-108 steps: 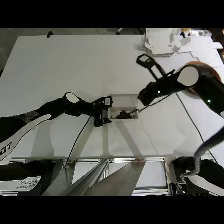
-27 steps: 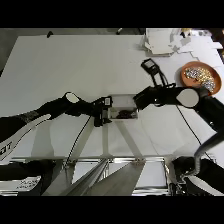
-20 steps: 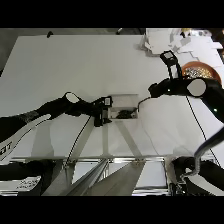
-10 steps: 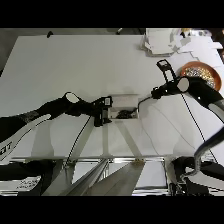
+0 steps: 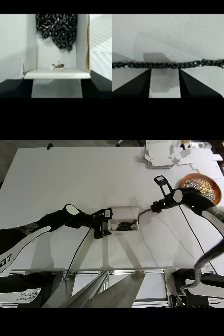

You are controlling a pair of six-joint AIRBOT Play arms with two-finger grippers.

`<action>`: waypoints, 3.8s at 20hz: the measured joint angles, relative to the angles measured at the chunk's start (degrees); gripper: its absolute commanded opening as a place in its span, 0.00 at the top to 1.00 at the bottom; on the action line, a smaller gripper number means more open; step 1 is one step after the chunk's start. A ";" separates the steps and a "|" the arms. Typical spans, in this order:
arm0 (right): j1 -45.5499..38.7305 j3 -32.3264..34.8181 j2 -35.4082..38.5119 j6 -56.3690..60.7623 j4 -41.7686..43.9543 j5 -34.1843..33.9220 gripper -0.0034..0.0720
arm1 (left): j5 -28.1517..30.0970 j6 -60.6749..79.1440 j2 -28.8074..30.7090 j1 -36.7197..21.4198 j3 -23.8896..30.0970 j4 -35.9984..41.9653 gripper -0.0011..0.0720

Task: Fold the box and place the chain.

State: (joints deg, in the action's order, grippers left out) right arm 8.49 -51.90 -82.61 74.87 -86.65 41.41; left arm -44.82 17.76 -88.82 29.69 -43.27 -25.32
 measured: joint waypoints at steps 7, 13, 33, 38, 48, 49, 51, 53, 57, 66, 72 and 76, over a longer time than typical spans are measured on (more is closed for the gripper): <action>-0.04 -0.15 -1.44 -0.13 -0.35 0.46 0.94 | -0.02 0.02 0.00 0.00 0.00 0.00 0.61; -0.04 -0.09 3.72 -1.25 -0.79 2.71 0.59 | -0.02 0.02 0.00 0.00 0.00 0.00 0.61; -0.04 -0.15 -1.36 4.72 -0.37 -1.79 0.77 | -0.02 0.02 0.00 0.00 0.00 0.00 0.61; -0.02 -0.13 -1.29 4.42 -0.52 -0.72 0.94 | -0.02 0.00 0.00 0.00 0.00 0.00 0.61; 0.20 -0.07 8.00 2.73 -0.02 6.75 0.94 | 0.00 0.00 0.00 0.00 0.00 0.00 0.61; 0.52 -0.07 9.66 2.71 0.61 7.85 0.94 | -0.02 0.00 0.00 0.00 0.00 0.00 0.61; 2.08 0.02 13.77 2.29 3.23 9.88 0.94 | 0.00 0.00 0.00 0.00 0.00 0.00 0.61; 4.79 0.13 18.38 0.70 7.26 11.80 0.94 | -0.02 0.00 0.00 0.00 0.00 0.00 0.61; 11.69 0.15 27.54 -1.86 14.25 12.11 0.94 | 0.00 0.00 0.00 0.00 0.00 0.00 0.61; 21.49 0.15 36.74 -3.19 25.24 9.38 0.94 | 0.00 0.02 0.00 0.00 0.00 0.00 0.61; 24.87 0.15 34.93 -3.34 27.17 4.15 0.94 | 0.00 0.02 0.00 0.00 0.00 0.00 0.61; 26.84 0.31 30.27 -3.37 27.67 3.15 0.94 | 0.00 0.02 0.00 0.00 0.00 0.00 0.61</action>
State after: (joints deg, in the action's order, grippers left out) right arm 35.33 -51.59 -52.34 71.50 -58.98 44.56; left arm -44.82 17.78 -88.82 29.69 -43.27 -25.32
